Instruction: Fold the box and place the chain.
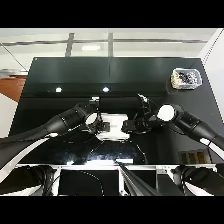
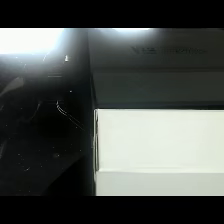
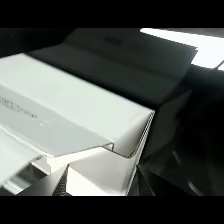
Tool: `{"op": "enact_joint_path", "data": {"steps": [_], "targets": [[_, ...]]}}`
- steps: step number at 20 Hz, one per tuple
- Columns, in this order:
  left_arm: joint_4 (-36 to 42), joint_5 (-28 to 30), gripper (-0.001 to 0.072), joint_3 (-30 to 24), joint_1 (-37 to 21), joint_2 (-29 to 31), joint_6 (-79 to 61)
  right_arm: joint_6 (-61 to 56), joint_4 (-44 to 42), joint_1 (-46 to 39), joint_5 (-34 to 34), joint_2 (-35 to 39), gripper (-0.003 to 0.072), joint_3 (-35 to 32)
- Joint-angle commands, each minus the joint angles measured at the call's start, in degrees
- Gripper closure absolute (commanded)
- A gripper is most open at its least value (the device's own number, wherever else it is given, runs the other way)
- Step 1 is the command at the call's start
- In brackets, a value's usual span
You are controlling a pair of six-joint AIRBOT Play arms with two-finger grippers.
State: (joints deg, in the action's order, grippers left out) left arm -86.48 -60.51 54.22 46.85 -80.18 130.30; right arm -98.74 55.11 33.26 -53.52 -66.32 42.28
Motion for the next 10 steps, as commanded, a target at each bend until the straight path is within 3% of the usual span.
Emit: {"op": "enact_joint_path", "data": {"steps": [1, 7, 8, 10], "targets": [[-0.02, 0.0, 0.0681, 0.04, 0.0, 0.02, 0.0, -8.5, 6.8, 2.71, 1.92, -0.07, 0.0204, 2.12], [-0.02, 0.02, 0.0681, 0.04, 0.0, 0.02, 0.0, -16.35, 11.67, 5.95, 1.01, -0.09, 0.0207, 3.61], [-0.02, 0.02, 0.0681, 0.04, 0.0, 0.02, 0.0, -16.39, 11.72, 6.25, 1.01, -0.11, 0.0326, 3.61], [-0.02, 0.0, 0.0681, 0.04, 0.0, 0.02, 0.0, -16.76, 12.13, 6.75, 1.05, -0.39, 0.0326, 3.82]]}}
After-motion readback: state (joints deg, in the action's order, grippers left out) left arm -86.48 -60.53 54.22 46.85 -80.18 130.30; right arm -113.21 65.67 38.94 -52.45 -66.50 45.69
